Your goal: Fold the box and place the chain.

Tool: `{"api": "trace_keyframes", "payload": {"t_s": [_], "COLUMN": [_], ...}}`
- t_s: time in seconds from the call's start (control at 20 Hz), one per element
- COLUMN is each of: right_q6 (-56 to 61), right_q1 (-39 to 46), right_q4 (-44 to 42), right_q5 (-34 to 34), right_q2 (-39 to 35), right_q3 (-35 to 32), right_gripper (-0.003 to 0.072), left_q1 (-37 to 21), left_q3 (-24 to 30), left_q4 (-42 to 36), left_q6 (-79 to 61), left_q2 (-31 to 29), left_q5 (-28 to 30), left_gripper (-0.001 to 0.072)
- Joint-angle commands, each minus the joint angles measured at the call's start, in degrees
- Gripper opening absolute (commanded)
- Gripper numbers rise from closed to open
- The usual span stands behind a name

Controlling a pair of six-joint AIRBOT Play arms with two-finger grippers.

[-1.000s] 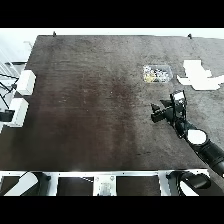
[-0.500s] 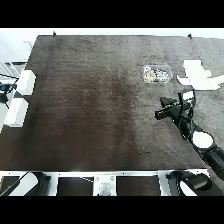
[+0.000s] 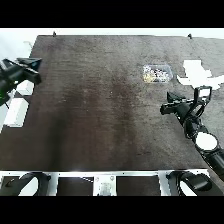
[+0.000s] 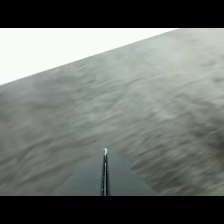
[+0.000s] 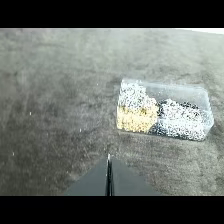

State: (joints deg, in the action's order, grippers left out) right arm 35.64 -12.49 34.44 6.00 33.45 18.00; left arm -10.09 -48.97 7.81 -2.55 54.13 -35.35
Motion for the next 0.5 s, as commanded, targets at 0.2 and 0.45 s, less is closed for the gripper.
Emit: {"api": "trace_keyframes", "payload": {"t_s": [0.2, 0.45], "right_q6": [2.73, 2.75], "right_q1": [7.30, 11.58], "right_q4": [2.95, 8.22], "right_q5": [-11.52, -17.20], "right_q2": [-2.89, -11.56], "right_q3": [2.84, 0.48], "right_gripper": [0.0012, 0.0010], "left_q1": [14.69, 14.69], "left_q3": [8.04, 24.06], "left_q4": [-7.93, -19.34], "left_q6": [-9.01, -18.69], "left_q2": [-8.28, -16.85], "left_q5": [8.15, 4.39], "left_gripper": [0.0010, 0.0010]}}
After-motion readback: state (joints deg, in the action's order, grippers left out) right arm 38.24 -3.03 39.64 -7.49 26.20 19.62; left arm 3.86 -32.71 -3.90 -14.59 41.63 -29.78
